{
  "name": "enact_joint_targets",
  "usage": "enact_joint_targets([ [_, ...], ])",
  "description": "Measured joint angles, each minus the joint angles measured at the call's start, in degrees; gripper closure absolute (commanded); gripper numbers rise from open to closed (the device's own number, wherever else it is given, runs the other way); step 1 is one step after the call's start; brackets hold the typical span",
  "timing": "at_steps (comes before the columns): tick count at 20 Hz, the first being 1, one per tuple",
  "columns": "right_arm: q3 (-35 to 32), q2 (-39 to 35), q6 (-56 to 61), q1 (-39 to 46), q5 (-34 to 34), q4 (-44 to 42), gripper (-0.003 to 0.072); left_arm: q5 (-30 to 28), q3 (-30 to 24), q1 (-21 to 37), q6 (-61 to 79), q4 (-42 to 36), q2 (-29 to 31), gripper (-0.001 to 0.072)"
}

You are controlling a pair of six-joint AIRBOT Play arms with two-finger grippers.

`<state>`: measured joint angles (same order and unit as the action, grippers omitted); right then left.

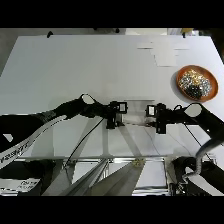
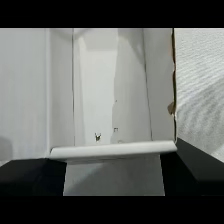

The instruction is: Fold the box and place the chain.

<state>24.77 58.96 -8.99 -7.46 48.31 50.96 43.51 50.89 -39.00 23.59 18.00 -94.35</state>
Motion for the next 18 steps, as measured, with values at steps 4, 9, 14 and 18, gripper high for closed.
enact_joint_targets([
  [4, -0.02, -5.14, 9.64, -0.02, 0.61, 6.16, 0.0559, 0.02, 0.00, 0.00, -0.02, -0.02, 0.00, 0.0503],
  [9, -0.02, -13.38, 27.74, -0.02, 0.44, 11.76, 0.0664, 0.02, 0.00, 0.00, -0.02, -0.02, 0.00, 0.0503],
  [14, -0.07, -15.91, 61.40, 3.41, -3.80, 20.39, 0.0664, 0.00, 0.00, 0.00, -0.02, -0.02, 0.02, 0.0503],
  [18, -0.07, -15.04, 81.64, 8.59, -6.10, 24.41, 0.0665, 0.02, 0.00, 0.00, -0.02, -0.02, 0.00, 0.0503],
])
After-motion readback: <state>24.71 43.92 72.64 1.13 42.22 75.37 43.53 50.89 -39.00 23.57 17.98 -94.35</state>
